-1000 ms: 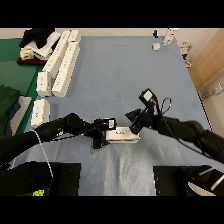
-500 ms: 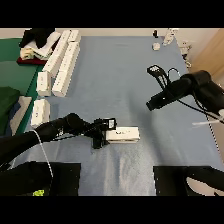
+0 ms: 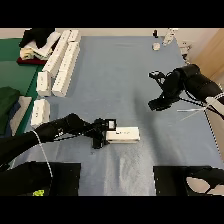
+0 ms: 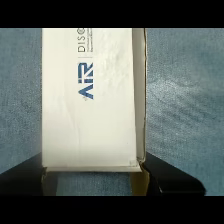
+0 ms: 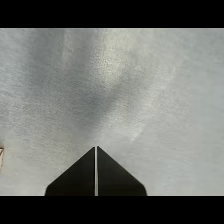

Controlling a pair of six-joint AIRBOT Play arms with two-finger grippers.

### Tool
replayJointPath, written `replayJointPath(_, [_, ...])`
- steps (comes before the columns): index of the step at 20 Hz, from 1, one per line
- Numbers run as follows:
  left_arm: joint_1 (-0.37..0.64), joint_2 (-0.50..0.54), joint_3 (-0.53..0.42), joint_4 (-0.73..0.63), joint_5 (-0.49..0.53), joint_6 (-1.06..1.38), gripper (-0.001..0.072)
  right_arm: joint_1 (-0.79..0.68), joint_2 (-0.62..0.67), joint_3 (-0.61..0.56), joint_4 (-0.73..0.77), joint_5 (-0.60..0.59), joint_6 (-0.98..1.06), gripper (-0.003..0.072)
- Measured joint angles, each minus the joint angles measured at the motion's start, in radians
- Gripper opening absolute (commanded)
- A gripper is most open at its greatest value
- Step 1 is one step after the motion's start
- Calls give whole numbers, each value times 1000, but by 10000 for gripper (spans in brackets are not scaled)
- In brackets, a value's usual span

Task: Fold the box.

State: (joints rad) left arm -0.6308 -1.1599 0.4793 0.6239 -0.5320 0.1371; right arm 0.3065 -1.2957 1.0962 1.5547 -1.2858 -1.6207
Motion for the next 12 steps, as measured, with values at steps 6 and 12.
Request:
replayJointPath(6, [0,1,0,0,2,-2,537,-1,-6,3,-3,-11,8,28])
replayJointPath(12, [29,107,-1,17,89,-107,537,-1,-7,3,-3,-13,8,28])
